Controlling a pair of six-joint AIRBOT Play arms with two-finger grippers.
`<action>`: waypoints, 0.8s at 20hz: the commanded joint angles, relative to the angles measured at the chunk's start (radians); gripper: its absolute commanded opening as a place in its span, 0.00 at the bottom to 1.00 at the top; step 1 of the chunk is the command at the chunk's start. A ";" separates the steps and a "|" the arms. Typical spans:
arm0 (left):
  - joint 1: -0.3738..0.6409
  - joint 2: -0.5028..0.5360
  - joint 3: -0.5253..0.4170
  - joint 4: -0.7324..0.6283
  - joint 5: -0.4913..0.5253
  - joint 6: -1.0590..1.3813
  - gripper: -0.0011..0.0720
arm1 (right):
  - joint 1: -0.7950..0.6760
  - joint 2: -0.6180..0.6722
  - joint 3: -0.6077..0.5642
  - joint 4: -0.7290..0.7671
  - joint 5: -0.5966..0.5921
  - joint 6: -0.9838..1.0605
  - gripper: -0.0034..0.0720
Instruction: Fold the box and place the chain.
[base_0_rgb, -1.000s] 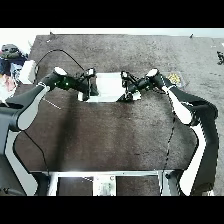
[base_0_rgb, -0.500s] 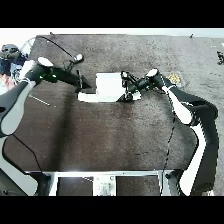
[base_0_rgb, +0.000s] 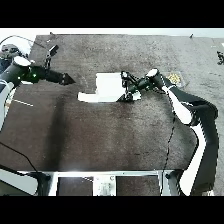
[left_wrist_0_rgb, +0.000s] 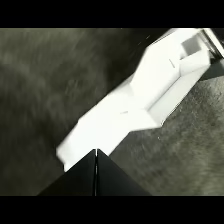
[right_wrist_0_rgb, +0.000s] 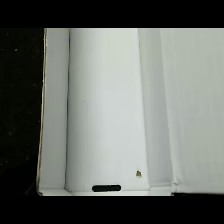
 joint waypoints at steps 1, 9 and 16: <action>0.022 0.007 -0.084 0.022 0.040 -0.164 0.02 | 0.001 -0.001 0.000 0.000 0.000 0.000 0.75; 0.026 -0.003 -0.208 0.016 0.137 -0.210 0.02 | 0.001 -0.001 0.000 0.000 0.000 0.000 0.75; 0.019 -0.111 -0.208 -0.182 0.098 -0.113 0.02 | 0.001 -0.001 0.000 0.000 0.001 0.000 0.75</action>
